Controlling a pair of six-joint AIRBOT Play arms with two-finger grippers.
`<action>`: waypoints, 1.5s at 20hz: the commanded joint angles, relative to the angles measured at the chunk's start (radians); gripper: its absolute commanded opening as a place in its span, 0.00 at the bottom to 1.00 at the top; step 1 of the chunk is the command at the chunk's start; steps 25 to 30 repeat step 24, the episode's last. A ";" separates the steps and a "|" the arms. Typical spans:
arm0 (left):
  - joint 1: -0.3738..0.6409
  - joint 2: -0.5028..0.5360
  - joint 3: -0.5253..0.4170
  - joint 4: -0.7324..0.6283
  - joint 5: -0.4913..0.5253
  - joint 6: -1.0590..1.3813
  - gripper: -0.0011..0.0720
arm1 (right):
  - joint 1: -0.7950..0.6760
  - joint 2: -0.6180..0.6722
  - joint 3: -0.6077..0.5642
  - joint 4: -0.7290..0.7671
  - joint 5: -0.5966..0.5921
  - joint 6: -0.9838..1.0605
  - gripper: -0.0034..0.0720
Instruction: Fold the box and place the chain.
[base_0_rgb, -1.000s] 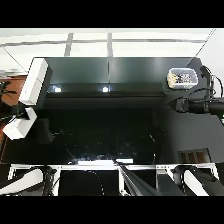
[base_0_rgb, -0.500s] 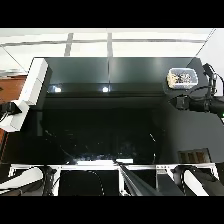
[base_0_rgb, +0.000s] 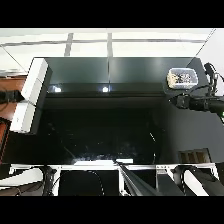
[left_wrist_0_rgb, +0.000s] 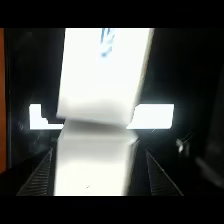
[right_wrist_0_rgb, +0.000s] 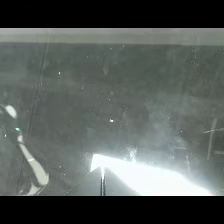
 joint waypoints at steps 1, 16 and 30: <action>-0.080 0.002 0.150 -0.079 -0.095 -0.146 0.98 | 0.000 0.000 -0.027 0.022 -0.105 0.002 0.07; -0.475 0.568 -0.566 -0.102 0.332 -0.288 0.06 | 0.111 -0.001 -0.111 -0.176 -0.140 0.005 0.07; -0.475 0.566 -0.583 -0.096 0.330 -0.286 0.06 | 0.111 -0.001 -0.111 -0.176 -0.140 0.005 0.07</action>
